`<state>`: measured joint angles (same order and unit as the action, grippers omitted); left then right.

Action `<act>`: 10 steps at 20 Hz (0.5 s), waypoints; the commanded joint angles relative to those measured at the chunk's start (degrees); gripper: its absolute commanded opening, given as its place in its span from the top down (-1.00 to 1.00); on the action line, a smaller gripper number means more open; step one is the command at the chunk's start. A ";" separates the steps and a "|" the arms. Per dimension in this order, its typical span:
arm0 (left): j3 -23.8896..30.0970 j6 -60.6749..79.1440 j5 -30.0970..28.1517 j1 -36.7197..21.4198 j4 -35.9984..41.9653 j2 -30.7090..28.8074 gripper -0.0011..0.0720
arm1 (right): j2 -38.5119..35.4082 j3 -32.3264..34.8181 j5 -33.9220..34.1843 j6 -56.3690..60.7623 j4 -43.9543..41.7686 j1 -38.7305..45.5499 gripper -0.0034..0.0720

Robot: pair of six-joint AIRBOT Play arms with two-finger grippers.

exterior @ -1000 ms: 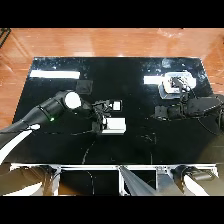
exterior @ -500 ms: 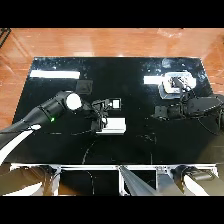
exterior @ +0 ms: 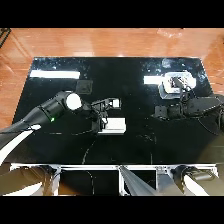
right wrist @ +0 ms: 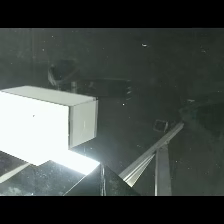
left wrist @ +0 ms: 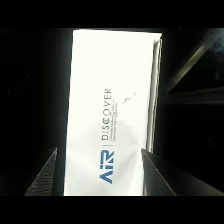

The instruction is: Fold the box and place the chain.

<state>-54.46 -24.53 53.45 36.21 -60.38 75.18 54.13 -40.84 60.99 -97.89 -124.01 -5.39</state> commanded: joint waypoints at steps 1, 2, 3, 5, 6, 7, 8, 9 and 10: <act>0.02 -0.37 0.90 0.00 0.83 0.17 -0.76 | -0.04 0.17 -0.35 0.00 -0.02 -0.02 0.85; 0.02 -0.37 0.90 0.02 0.87 0.31 -0.76 | -0.04 0.17 -0.39 0.00 -0.04 0.00 0.85; 0.02 -0.37 0.92 0.00 0.87 0.42 -0.76 | -0.04 0.17 -0.37 0.00 -0.02 -0.02 0.85; 0.02 -0.37 0.81 0.02 0.85 0.59 -0.76 | -0.04 0.17 -0.37 0.00 -0.02 -0.02 0.85; 0.02 -0.37 0.68 0.00 0.85 0.59 -0.76 | -0.04 0.17 -0.37 -0.02 -0.02 0.00 0.85; 0.02 -0.35 0.57 0.00 0.85 0.59 -0.76 | -0.04 0.17 -0.37 0.00 -0.02 0.00 0.85; 0.02 -0.35 0.55 0.00 0.85 0.59 -0.76 | -0.04 0.17 -0.37 0.00 -0.02 -0.02 0.85; 0.02 -0.35 0.55 0.00 0.85 0.59 -0.76 | -0.04 0.17 -0.37 -0.02 -0.02 -0.02 0.85; 0.02 -0.35 0.52 0.00 0.85 0.59 -0.76 | -0.04 0.17 -0.37 0.00 -0.02 -0.02 0.85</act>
<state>-54.46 -24.86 54.13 36.21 -59.57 75.72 54.13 -40.71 60.64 -97.89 -124.01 -5.39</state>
